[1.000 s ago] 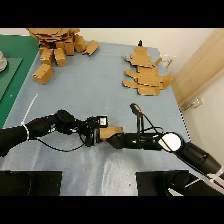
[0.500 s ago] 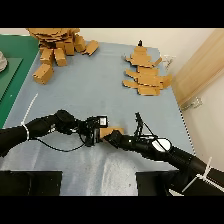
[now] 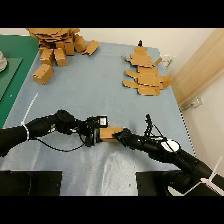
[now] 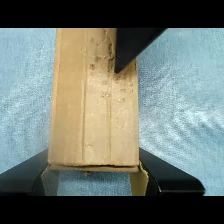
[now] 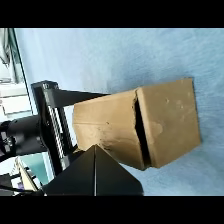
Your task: Fold the box.
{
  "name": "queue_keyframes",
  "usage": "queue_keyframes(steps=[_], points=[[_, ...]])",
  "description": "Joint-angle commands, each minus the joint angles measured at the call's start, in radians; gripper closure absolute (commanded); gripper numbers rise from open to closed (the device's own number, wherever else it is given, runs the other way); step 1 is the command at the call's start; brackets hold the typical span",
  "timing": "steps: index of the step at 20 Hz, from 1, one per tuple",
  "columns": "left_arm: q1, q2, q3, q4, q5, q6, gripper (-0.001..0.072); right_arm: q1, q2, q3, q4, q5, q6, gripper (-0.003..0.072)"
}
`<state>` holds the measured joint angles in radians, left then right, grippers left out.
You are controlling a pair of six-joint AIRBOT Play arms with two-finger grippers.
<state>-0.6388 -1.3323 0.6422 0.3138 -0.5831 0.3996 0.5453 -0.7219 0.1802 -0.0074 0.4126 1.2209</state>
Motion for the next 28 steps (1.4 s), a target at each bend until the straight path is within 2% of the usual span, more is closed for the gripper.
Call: queue_keyframes(steps=[1,12,19,22,25,28], points=[[0.000,0.000,0.001,0.000,0.000,0.000,0.0248,-0.014,0.000,-0.006,0.005,0.055,-0.019,0.0689],[0.000,0.000,0.001,0.000,0.000,0.000,0.0248,-0.014,-0.052,-0.011,-0.045,0.051,-0.027,0.0689],[0.000,0.000,0.001,0.000,0.000,0.000,0.0248,-0.014,-0.021,-0.011,-0.046,0.068,-0.028,0.0687],[0.000,0.000,0.001,0.000,0.000,0.000,0.0248,-0.017,0.105,0.005,-0.039,-0.011,-0.026,0.0686],[0.000,0.000,0.001,0.000,0.000,0.000,0.0248,-0.033,0.242,0.007,-0.073,-0.198,-0.025,0.0685],[0.000,0.000,0.001,0.000,0.000,0.000,0.0248,-0.089,0.259,0.008,-0.076,-0.219,-0.025,0.0685]])
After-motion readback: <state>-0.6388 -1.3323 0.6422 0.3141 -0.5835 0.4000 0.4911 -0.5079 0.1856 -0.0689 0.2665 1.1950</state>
